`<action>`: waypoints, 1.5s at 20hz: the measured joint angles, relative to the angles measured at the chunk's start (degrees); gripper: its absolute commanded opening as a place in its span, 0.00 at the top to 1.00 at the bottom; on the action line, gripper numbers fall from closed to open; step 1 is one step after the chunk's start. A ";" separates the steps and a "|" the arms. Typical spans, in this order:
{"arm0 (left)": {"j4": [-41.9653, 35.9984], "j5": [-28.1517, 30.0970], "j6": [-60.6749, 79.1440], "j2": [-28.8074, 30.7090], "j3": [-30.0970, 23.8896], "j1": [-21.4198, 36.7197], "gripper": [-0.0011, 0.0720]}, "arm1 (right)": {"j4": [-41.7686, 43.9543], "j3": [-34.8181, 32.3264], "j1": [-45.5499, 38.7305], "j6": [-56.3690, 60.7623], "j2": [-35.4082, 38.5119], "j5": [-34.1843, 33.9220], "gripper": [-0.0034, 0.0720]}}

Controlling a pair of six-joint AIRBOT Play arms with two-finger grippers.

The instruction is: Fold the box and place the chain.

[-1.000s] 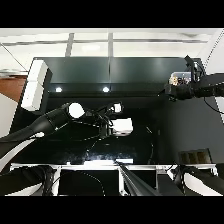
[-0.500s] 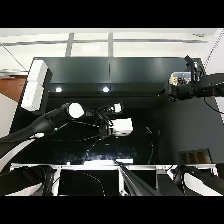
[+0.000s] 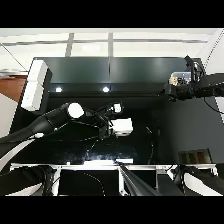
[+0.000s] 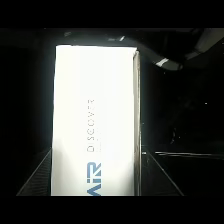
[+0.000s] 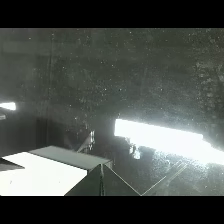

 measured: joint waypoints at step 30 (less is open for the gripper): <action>20.46 -17.38 -23.91 10.84 0.17 19.17 0.95 | 0.00 0.00 0.00 -0.26 0.00 0.02 0.93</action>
